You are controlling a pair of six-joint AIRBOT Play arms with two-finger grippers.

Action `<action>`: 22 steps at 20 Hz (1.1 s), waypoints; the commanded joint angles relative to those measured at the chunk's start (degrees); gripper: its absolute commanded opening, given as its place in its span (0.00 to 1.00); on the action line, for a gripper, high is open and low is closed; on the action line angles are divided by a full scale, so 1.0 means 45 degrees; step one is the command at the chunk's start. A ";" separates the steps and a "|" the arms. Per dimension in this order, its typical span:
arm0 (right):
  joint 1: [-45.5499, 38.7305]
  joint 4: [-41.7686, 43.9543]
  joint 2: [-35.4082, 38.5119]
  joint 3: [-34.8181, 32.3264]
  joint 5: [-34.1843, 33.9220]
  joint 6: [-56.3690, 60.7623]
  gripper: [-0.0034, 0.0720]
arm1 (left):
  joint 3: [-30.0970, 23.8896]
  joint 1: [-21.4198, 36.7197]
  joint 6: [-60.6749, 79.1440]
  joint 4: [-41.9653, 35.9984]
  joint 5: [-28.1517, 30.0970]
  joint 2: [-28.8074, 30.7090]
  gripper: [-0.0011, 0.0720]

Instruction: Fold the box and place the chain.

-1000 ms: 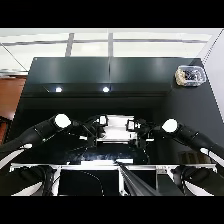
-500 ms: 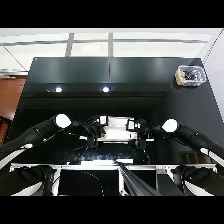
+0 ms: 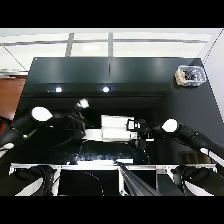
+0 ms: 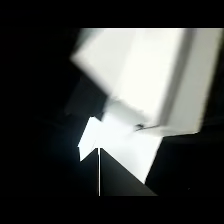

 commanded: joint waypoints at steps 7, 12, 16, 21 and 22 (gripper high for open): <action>0.0005 0.0005 0.0000 -0.0005 0.0015 -0.0005 0.58 | -0.1481 0.6285 -1.0452 0.0777 -0.2812 -0.0330 0.05; 0.0005 0.0000 0.0005 -0.0005 0.0015 -0.0005 0.58 | -0.1987 0.4158 -0.9627 -0.0631 -0.2341 -0.2108 0.05; 0.0005 0.0000 0.0005 -0.0005 0.0015 -0.0005 0.58 | -0.1982 0.2934 -0.8665 -0.1773 -0.1880 -0.2628 0.05; 0.0005 0.0000 0.0005 -0.0005 0.0015 -0.0005 0.58 | -0.1972 0.2327 -0.7451 -0.2628 -0.1817 -0.2628 0.13; 0.0005 0.0000 0.0005 -0.0005 0.0015 -0.0005 0.58 | -0.1948 0.2166 -0.7242 -0.2851 -0.1826 -0.2623 0.22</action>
